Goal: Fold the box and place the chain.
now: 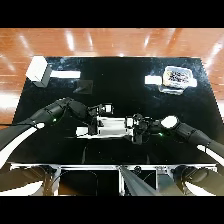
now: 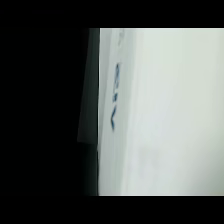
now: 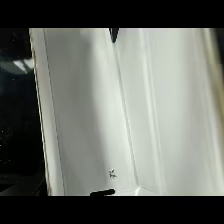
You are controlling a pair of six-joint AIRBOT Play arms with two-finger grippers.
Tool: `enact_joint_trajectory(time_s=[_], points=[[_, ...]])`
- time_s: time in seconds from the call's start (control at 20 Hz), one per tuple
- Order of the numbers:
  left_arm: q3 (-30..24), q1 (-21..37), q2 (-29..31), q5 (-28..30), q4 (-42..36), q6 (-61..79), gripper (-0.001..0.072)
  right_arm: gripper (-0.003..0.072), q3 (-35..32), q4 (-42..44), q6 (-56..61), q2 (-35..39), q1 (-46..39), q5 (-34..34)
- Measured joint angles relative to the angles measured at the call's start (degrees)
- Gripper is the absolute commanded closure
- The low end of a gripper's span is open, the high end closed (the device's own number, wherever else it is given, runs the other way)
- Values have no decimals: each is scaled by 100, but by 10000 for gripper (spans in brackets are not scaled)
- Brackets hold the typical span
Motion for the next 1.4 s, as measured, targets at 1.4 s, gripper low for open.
enact_joint_trajectory(time_s=[1.4], points=[[-2, 0, 2, 50, 13, -48, 689, -23, 0, -186, 61, -46, 258, -164]])
